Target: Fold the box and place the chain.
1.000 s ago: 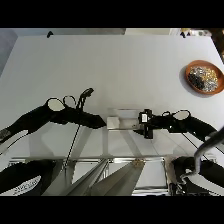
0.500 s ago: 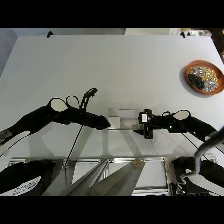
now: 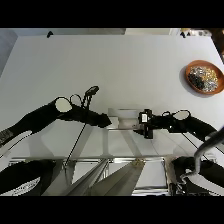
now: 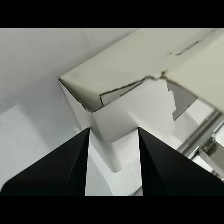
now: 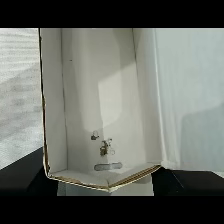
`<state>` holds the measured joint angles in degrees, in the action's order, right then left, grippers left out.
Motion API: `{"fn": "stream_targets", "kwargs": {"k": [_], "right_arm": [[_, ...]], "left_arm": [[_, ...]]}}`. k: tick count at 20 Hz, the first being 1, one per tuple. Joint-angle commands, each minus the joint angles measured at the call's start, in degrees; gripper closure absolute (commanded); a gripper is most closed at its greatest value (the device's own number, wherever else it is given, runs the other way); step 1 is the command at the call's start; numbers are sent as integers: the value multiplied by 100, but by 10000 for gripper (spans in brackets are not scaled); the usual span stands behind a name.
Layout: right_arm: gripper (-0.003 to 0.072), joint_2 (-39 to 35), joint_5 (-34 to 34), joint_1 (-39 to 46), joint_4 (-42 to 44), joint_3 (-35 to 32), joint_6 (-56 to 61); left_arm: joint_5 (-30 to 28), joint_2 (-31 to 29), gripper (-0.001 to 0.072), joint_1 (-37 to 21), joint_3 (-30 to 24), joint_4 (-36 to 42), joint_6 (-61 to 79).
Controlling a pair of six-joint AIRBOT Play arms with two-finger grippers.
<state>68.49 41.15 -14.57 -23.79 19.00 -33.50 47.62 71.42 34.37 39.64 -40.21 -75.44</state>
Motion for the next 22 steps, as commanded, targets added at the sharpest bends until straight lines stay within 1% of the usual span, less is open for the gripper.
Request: {"fn": "stream_targets", "kwargs": {"k": [1, 6, 11, 16, 19, 22], "right_arm": [[346, -4, 0, 0, 2, -2, 2], [346, -4, 0, 0, 2, -2, 2], [346, -4, 0, 0, 2, -2, 2], [346, -4, 0, 0, 2, -2, 2], [346, -4, 2, 0, 0, -2, 2], [346, -4, 0, 0, 0, -2, 2]], "left_arm": [[-92, 74, 363, 227, 380, -730, -850], [-24, 369, 363, 542, 717, -1189, -1519], [162, 387, 364, 708, 820, -1690, -2308], [278, 387, 364, 894, 1121, -2214, -3042], [518, 407, 364, 1010, 1134, -2522, -3506], [743, 520, 364, 1095, 1163, -2662, -3838]]}}
